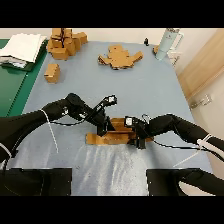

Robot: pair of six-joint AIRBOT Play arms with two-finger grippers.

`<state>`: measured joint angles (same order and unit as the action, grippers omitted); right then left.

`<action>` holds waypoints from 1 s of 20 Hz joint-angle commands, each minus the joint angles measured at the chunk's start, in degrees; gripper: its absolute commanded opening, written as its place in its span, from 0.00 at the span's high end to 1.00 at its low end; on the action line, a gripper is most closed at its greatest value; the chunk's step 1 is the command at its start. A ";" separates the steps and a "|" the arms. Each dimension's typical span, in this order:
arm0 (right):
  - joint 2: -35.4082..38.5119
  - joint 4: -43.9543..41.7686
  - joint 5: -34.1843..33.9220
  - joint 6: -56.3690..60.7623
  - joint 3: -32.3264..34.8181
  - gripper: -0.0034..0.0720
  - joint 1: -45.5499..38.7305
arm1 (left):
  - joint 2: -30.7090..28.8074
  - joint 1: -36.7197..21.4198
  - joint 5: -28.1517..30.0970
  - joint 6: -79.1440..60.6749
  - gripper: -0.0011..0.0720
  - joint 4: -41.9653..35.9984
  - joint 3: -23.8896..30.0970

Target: Fold the box.

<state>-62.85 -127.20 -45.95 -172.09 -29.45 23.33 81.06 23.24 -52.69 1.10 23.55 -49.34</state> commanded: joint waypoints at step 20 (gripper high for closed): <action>0.07 -0.04 -1.09 0.04 0.00 0.34 0.02 | 0.02 -0.22 1.73 0.50 0.96 -0.37 0.00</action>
